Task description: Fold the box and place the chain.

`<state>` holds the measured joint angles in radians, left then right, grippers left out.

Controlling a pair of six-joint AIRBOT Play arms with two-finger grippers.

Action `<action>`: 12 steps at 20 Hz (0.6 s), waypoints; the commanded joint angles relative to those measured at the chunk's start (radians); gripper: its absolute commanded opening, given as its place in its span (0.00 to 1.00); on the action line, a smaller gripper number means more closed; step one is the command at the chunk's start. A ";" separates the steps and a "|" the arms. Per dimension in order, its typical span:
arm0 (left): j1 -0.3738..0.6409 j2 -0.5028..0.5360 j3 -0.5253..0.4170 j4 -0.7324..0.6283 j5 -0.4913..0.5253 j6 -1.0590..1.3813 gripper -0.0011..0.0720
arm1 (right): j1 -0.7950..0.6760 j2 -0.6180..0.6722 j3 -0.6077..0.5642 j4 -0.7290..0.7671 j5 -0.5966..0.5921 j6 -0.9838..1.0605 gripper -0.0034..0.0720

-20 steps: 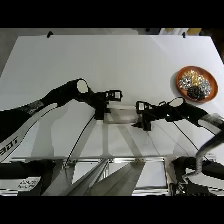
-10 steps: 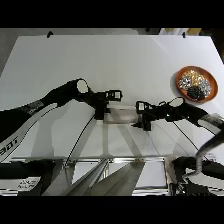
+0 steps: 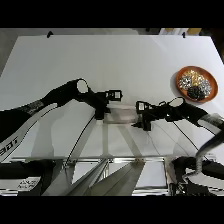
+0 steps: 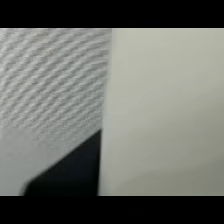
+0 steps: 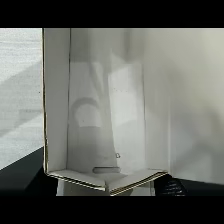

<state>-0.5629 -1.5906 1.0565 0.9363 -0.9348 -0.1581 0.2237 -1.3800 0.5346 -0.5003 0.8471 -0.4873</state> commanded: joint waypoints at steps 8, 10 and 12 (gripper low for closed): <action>0.003 0.106 0.000 0.184 -0.050 -0.080 0.78 | 0.000 -0.001 0.000 0.000 0.002 0.000 0.57; 0.002 0.151 0.000 0.276 -0.062 -0.188 0.77 | -0.001 -0.001 0.000 0.000 0.002 0.000 0.57; 0.002 0.203 0.000 0.346 -0.080 -0.286 0.77 | 0.000 -0.001 0.000 0.000 0.002 0.000 0.57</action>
